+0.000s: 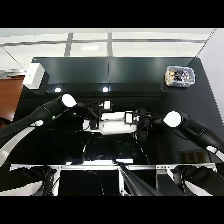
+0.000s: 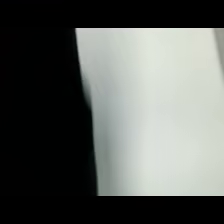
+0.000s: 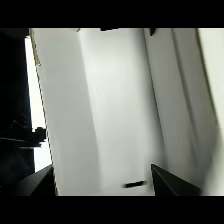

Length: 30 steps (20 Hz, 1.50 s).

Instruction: Fold the box and place the chain.

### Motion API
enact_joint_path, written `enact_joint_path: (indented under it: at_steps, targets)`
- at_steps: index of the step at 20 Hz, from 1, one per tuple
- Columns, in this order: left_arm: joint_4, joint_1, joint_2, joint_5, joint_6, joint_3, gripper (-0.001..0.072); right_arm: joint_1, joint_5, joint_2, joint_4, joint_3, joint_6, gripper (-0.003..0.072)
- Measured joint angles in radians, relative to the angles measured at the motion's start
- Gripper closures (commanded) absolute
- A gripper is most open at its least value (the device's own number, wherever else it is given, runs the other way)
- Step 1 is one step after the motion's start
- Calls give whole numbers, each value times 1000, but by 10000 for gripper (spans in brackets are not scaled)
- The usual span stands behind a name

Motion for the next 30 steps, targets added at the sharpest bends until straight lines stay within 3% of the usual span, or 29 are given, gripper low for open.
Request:
enact_joint_path:
  at_steps: [11, 19, 30]
  targets:
    - [0, 0, 0, -16, 0, 0, 683, 0, -96, 8, -48, 7, 60, -16]
    - [40, 0, 0, -52, -32, 28, 681, 0, -79, 8, -124, 8, 152, -16]
    - [117, 0, 0, -75, -72, 39, 682, 0, -83, 6, -118, 8, 156, -16]
